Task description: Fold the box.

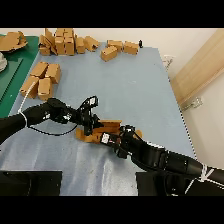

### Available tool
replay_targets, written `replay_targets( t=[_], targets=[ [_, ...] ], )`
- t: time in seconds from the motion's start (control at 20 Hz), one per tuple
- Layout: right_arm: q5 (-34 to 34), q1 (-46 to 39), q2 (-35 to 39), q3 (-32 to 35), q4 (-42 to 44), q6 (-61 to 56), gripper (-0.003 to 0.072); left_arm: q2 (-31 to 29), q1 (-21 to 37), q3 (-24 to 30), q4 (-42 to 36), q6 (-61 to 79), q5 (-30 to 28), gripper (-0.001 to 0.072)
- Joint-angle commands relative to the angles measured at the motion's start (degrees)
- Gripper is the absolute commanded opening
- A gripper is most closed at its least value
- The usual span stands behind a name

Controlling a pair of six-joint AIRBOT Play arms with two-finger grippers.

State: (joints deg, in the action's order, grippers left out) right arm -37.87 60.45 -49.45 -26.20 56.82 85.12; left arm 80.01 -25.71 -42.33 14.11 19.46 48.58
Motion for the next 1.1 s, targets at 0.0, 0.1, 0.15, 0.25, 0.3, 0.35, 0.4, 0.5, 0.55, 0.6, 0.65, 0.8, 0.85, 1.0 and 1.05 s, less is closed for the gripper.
replay_targets(
  t=[0.0, 0.1, 0.15, 0.25, 0.3, 0.35, 0.4, 0.5, 0.55, 0.6, 0.65, 0.8, 0.85, 1.0, 1.05],
  targets=[
    [4.9, -3.4, 1.9, 0.9, 3.9, 5.1, 0.0712, 0.0, 0.0, 0.0, 0.0, 0.0, 0.0, 0.0011],
    [8.1, -8.0, 4.4, 2.4, 13.5, 15.6, 0.0712, 0.0, 0.0, 0.0, 0.0, 0.0, 0.0, 0.0011],
    [8.0, -10.5, 5.7, 2.8, 20.5, 23.7, 0.0712, 0.0, 0.0, 0.0, 0.0, 0.0, 0.0, 0.0011],
    [6.6, -15.0, 6.8, 2.8, 31.9, 37.7, 0.0712, 0.0, 0.0, 0.0, 0.0, 0.0, 0.0, 0.0011],
    [5.6, -17.3, 7.0, 2.8, 36.8, 43.2, 0.0712, 0.0, 0.0, 0.0, 0.0, 0.0, 0.0, 0.0011],
    [4.7, -19.3, 7.0, 2.8, 40.6, 47.5, 0.0712, 0.0, 0.0, 0.0, 0.0, 0.0, 0.0, 0.0011],
    [4.4, -20.9, 7.0, 2.8, 42.9, 50.4, 0.0712, 0.0, 0.0, 0.0, 0.0, 0.0, 0.0, 0.0011],
    [4.9, -23.6, 7.0, 2.8, 45.2, 53.4, 0.0712, 0.0, 0.0, 0.0, 0.0, 0.0, 0.0, 0.0011],
    [5.5, -24.8, 7.0, 2.8, 46.0, 55.0, 0.0712, 0.0, 0.0, 0.0, 0.0, 0.0, 0.0, 0.0011],
    [6.3, -26.1, 7.0, 2.8, 47.0, 57.5, 0.0712, 0.0, 0.0, 0.0, 0.0, 0.0, 0.0, 0.0011],
    [7.1, -27.3, 6.8, 2.8, 48.4, 59.9, 0.0712, 0.0, 0.0, 0.0, 0.0, 0.0, 0.0, 0.0011],
    [7.2, -31.5, 5.0, 2.7, 58.4, 71.6, 0.0712, 0.0, 0.0, 0.0, 0.0, 0.0, 0.0, 0.0011],
    [6.7, -32.9, 3.8, 2.7, 63.2, 77.1, 0.0712, 0.0, 0.0, 0.0, 0.0, 0.0, 0.0, 0.0011],
    [4.2, -35.5, -0.1, 1.5, 71.8, 87.4, 0.0712, 0.0, 0.0, 0.0, 0.0, 0.0, 0.0, 0.0011],
    [3.5, -35.5, -1.2, 0.7, 71.5, 87.4, 0.0712, 0.0, 0.0, 0.0, 0.0, 0.0, 0.0, 0.0011]
  ],
)
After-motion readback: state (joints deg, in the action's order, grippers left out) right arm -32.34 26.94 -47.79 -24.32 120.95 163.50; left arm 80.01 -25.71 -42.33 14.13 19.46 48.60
